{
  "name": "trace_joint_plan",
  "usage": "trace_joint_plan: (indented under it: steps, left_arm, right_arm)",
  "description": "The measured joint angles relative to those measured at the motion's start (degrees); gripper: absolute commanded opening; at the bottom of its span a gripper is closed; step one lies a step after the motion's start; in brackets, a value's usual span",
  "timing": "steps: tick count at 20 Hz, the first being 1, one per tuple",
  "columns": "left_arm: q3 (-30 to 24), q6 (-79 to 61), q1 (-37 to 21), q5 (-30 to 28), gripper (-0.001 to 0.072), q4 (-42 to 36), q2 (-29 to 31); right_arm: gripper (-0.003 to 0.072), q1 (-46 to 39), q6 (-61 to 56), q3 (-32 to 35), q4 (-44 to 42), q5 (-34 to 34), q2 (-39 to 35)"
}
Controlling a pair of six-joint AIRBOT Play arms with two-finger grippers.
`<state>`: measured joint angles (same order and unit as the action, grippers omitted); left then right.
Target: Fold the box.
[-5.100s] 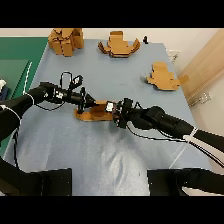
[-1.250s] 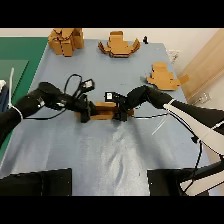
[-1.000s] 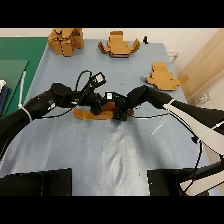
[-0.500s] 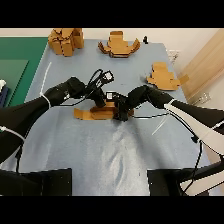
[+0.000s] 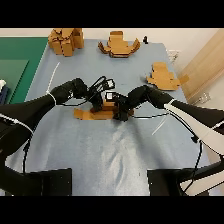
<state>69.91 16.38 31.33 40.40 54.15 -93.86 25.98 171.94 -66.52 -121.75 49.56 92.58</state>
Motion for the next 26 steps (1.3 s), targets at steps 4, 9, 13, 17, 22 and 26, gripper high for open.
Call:
trace_joint_plan:
  steps: [4,9,13,17,22,26]
  left_arm:
    - [0.9,-3.2,-0.1,3.5,0.0012,0.9,-0.8]
    - [5.0,-2.2,-2.9,6.0,0.0009,1.2,0.4]
    - [5.0,1.7,-10.3,9.2,0.0009,1.3,8.0]
    - [-4.0,-3.3,-16.0,16.0,0.002,1.3,19.2]
    - [-15.8,-10.9,-15.0,17.1,0.0535,0.4,23.6]
    - [-18.6,-13.8,-10.5,10.6,0.0535,-0.2,21.1]
  right_arm:
    - [0.0033,0.1,0.2,0.0,0.0,0.3,0.0]
    - [0.0033,0.1,0.0,0.0,0.0,0.3,0.0]
    - [0.0033,0.1,-0.2,0.0,0.0,0.4,0.0]
    - [0.0034,0.1,-0.4,0.0,0.0,0.7,0.0]
    - [0.0033,0.1,-0.4,0.0,0.0,0.9,0.0]
    - [0.0034,0.0,-0.5,0.0,0.0,1.3,0.0]
